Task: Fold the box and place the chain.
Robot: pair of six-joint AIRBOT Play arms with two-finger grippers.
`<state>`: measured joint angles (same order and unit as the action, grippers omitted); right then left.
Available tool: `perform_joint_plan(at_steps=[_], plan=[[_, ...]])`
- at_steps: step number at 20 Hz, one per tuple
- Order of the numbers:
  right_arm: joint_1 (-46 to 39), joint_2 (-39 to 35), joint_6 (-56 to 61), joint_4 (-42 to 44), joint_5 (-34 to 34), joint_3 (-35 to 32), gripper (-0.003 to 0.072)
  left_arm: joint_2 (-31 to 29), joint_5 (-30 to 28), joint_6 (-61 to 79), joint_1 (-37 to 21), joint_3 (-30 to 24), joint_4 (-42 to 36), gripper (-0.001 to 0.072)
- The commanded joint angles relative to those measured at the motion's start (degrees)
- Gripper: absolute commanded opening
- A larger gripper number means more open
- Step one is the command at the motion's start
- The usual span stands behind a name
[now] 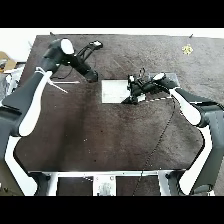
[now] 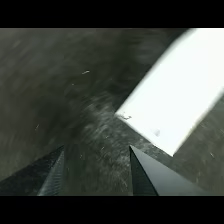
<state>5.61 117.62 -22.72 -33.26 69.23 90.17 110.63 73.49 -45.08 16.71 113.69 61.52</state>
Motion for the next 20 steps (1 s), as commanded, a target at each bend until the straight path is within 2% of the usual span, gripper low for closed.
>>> perform_joint_plan(at_steps=[1, 3, 5, 6, 8, 9, 11, 14, 20], plan=[[0.0, 0.0, 0.0, 0.0, 0.0, 0.0, 0.0439, 1.4, 3.1, 26.5, -7.8, -4.2, -22.7, 0.0443], [0.0, 0.0, 0.0, 0.0, 0.0, 0.0, 0.0439, 3.6, 7.0, 32.2, -9.9, -4.7, -25.9, 0.0444], [0.0, 0.0, 0.0, 0.0, 0.0, 0.0, 0.0439, 5.4, 9.0, 35.5, -10.1, -4.7, -24.1, 0.0448], [0.0, 0.0, 0.0, 0.0, 0.0, 0.0, 0.0439, 6.2, 9.2, 38.2, -10.1, -4.8, -23.7, 0.0555], [0.0, 0.0, 0.0, 0.0, 0.0, 0.0, 0.0439, 7.8, 9.0, 41.9, -10.1, -4.8, -24.5, 0.0624], [0.0, 0.0, 0.0, 0.0, 0.0, 0.0, 0.0439, 8.7, 8.8, 43.1, -10.1, -4.9, -24.9, 0.0694], [0.0, 0.0, 0.0, 0.0, 0.0, 0.0, 0.0439, 10.3, 8.8, 47.2, -10.1, -4.9, -26.0, 0.0720], [0.0, 0.0, 0.0, 0.0, 0.0, 0.0, 0.0439, 12.3, 5.8, 51.4, -10.1, -5.7, -26.7, 0.0720], [0.0, 0.0, 0.0, 0.0, 0.0, 0.0, 0.0438, 13.3, 9.0, 60.2, -10.1, -10.1, -31.2, 0.0720]])
